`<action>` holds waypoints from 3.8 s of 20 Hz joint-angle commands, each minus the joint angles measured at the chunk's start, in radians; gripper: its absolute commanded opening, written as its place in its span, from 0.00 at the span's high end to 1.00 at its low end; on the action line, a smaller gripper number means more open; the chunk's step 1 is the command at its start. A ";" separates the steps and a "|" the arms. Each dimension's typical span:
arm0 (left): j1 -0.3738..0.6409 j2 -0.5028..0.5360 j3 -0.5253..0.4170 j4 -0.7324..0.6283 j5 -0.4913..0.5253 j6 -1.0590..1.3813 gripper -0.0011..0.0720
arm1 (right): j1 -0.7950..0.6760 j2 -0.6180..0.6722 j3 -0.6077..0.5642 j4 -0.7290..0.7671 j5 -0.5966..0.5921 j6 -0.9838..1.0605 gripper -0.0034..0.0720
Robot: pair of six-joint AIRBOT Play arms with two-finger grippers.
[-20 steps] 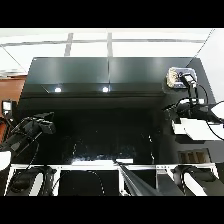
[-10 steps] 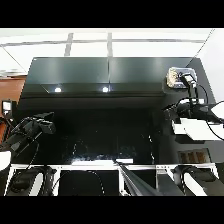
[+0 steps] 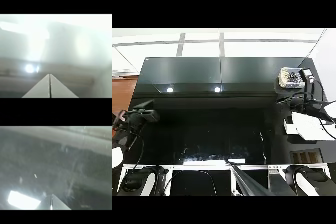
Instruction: Fold the box and place the chain.
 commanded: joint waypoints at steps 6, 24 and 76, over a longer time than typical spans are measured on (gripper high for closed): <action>-0.174 -0.263 0.006 -0.478 0.112 -0.088 0.19 | 0.032 -0.010 -0.001 0.326 -0.255 0.000 0.35; -0.077 -0.791 0.654 0.507 -0.669 -0.531 0.01 | -0.890 -0.614 0.673 -0.513 0.454 0.287 0.03; -0.088 -0.982 0.652 -0.094 -0.657 -0.162 0.01 | 0.376 -0.202 -0.174 0.548 -0.313 -0.293 0.94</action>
